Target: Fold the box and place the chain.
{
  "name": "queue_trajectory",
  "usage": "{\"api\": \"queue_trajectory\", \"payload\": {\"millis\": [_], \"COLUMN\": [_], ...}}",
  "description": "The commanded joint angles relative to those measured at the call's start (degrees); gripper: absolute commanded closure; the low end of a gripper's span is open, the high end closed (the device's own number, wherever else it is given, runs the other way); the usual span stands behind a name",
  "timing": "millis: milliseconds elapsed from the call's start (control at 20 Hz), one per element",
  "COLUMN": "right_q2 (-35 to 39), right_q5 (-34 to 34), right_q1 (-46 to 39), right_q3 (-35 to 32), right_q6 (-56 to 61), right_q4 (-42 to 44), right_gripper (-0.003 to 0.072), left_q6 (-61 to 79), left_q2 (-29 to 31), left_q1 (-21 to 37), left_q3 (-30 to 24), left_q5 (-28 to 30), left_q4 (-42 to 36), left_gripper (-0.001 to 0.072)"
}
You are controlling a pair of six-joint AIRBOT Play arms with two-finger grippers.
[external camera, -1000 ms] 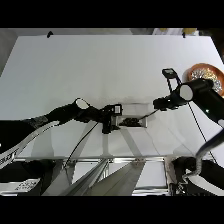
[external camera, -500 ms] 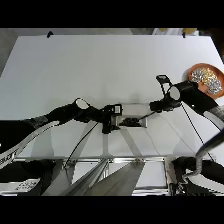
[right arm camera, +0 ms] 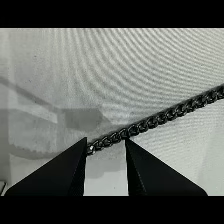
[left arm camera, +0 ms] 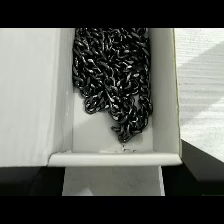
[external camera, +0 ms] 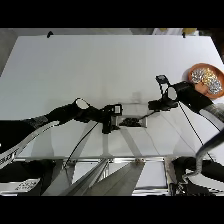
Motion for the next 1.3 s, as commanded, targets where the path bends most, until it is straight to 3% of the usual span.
{"api": "queue_trajectory", "payload": {"millis": [0, 50, 100, 150, 500, 700, 950, 1250], "right_q2": [-1.6, -2.2, -2.5, -2.5, 9.2, 18.3, 26.9, 28.9], "right_q5": [0.5, 1.2, 1.4, 1.4, 2.4, 7.1, 9.6, 5.6], "right_q1": [0.0, 0.0, 0.0, 0.0, 0.0, 1.1, 10.7, 23.3], "right_q3": [0.0, 0.0, 0.0, 0.0, 0.0, 0.0, 0.0, 0.0], "right_q6": [0.4, 0.3, 0.3, -0.3, -4.7, -5.2, -5.2, 1.4], "right_q4": [0.3, 0.2, 0.2, 0.2, 0.0, 0.7, 6.8, 11.2], "right_gripper": [0.041, 0.0424, 0.0523, 0.0667, 0.0669, 0.0669, 0.0669, 0.0669], "left_q6": [0.0, 0.0, 0.0, 0.0, 0.0, 0.0, 0.0, 0.0], "left_q2": [0.0, 0.0, 0.0, 0.0, 0.0, 0.0, 0.0, 0.0], "left_q1": [0.0, 0.0, 0.0, 0.0, 0.0, 0.0, 0.0, 0.0], "left_q3": [0.0, 0.0, 0.0, 0.0, 0.0, 0.0, 0.0, 0.0], "left_q5": [0.0, 0.0, 0.0, 0.0, 0.0, 0.0, 0.0, 0.0], "left_q4": [0.0, 0.0, 0.0, 0.0, 0.0, 0.0, 0.0, 0.0], "left_gripper": [0.0395, 0.0395, 0.0395, 0.0395, 0.0395, 0.0395, 0.0395, 0.0395]}}
